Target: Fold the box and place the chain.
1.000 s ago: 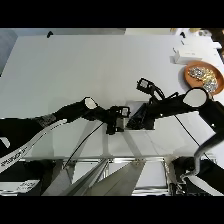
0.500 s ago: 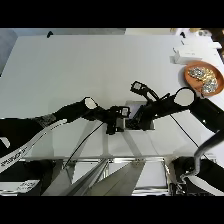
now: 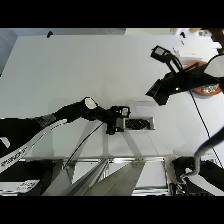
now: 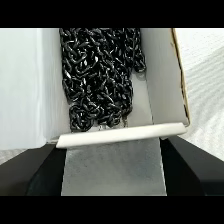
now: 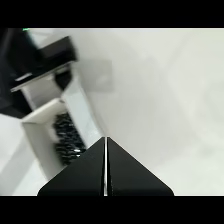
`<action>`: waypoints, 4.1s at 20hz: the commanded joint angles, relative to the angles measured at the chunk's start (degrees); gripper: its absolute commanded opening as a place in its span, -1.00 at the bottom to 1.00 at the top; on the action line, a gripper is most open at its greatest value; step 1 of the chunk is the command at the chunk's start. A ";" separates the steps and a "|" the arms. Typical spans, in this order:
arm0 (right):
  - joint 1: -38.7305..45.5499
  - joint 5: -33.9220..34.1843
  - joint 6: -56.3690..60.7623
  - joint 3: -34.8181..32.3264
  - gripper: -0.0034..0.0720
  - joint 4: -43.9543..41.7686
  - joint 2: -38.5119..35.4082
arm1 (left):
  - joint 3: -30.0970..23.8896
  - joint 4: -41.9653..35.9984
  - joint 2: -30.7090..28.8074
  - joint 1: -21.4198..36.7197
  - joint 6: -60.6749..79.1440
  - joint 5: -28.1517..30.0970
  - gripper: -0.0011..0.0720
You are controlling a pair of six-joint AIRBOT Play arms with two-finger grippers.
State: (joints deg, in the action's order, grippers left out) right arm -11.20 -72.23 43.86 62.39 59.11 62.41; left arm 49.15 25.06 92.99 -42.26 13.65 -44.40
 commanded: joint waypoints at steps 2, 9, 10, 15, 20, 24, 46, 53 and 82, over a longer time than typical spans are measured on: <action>3.06 2.32 -0.39 0.35 -0.87 3.78 3.30 | -0.02 0.02 -0.04 0.02 0.02 0.02 -0.23; 3.06 5.92 -2.25 -0.68 -0.87 0.44 8.46 | -0.02 0.02 -0.04 0.02 0.02 0.00 -0.23; 3.06 5.95 -2.34 -0.81 -0.87 0.42 9.01 | -0.02 0.02 -0.04 0.02 0.02 0.00 -0.23; 2.95 11.47 -6.93 -7.23 -0.87 -6.10 9.73 | -0.02 0.02 -0.04 0.02 0.02 0.00 -0.23; -0.46 11.02 -11.43 -12.76 -0.87 -7.19 9.70 | -0.02 0.02 -0.04 0.02 0.02 0.02 -0.23; -5.01 4.20 -11.32 -12.76 -0.87 -6.73 6.82 | -0.02 0.02 -0.04 0.02 0.02 0.02 -0.23; -7.48 3.56 -18.88 -19.32 -0.01 -1.22 -4.07 | -0.02 0.02 -0.04 0.02 0.02 0.00 -0.23; -11.91 7.10 -18.99 -19.91 -0.01 5.01 -4.07 | -0.02 0.02 -0.04 0.02 0.02 0.00 -0.23; -14.69 11.39 -19.74 -22.64 -0.45 9.62 -7.87 | -0.02 0.02 -0.04 0.02 0.02 0.00 -0.23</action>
State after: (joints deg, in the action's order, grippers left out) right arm -25.82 -61.71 23.99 39.75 68.25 55.94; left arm 49.15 24.97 92.99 -42.26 13.50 -44.42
